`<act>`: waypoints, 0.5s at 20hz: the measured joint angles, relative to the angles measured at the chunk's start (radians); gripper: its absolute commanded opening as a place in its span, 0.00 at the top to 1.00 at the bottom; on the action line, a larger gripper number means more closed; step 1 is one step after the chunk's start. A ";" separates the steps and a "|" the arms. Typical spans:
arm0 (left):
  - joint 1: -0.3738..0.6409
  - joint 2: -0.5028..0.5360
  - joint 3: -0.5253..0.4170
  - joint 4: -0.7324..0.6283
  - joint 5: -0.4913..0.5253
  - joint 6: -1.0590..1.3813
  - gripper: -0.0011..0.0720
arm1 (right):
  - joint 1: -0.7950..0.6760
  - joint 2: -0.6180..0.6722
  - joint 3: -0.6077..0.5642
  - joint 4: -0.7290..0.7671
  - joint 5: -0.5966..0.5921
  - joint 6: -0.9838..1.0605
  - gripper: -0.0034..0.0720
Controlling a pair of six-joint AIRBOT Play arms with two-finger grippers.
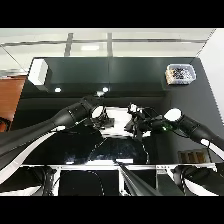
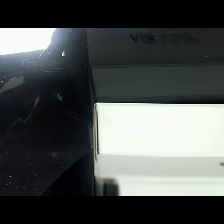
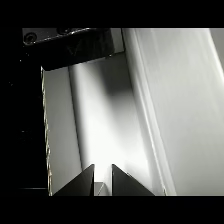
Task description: Fold the box and place the chain.
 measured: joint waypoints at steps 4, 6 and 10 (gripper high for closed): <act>0.000 0.000 0.000 0.000 0.001 0.000 0.95 | 0.000 0.000 0.000 0.000 0.000 0.014 0.68; 0.000 0.000 0.000 -0.001 -0.001 0.000 0.95 | 0.000 0.000 0.000 -0.005 0.001 0.021 0.30; 0.000 0.000 0.000 0.000 -0.004 0.000 0.95 | -0.001 0.000 0.000 -0.024 0.003 0.066 0.31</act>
